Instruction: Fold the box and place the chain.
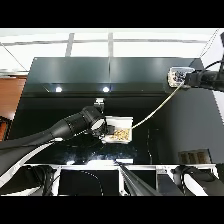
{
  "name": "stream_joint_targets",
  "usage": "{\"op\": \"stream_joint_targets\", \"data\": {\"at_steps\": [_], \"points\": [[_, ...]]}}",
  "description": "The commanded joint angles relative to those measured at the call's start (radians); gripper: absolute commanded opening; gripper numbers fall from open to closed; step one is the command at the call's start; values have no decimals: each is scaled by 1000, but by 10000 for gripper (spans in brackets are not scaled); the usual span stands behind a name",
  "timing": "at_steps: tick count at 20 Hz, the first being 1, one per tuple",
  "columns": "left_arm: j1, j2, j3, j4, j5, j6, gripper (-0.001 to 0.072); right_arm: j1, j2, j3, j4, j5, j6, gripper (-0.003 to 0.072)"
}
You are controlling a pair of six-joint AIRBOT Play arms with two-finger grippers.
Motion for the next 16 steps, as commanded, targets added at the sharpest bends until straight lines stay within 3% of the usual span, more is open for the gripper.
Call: {"op": "stream_joint_targets", "data": {"at_steps": [1,5,8,11,16], "points": [[0,0,0,0,0,0,27,0,73,1,225,198,-81,14],[0,0,0,0,0,0,27,2,73,0,502,421,-192,14],[0,0,0,0,0,0,26,51,73,-6,556,454,-213,13],[0,0,0,0,0,0,26,155,72,-73,580,410,-212,13],[0,0,0,0,0,0,26,369,53,-242,616,172,-212,13]]}}
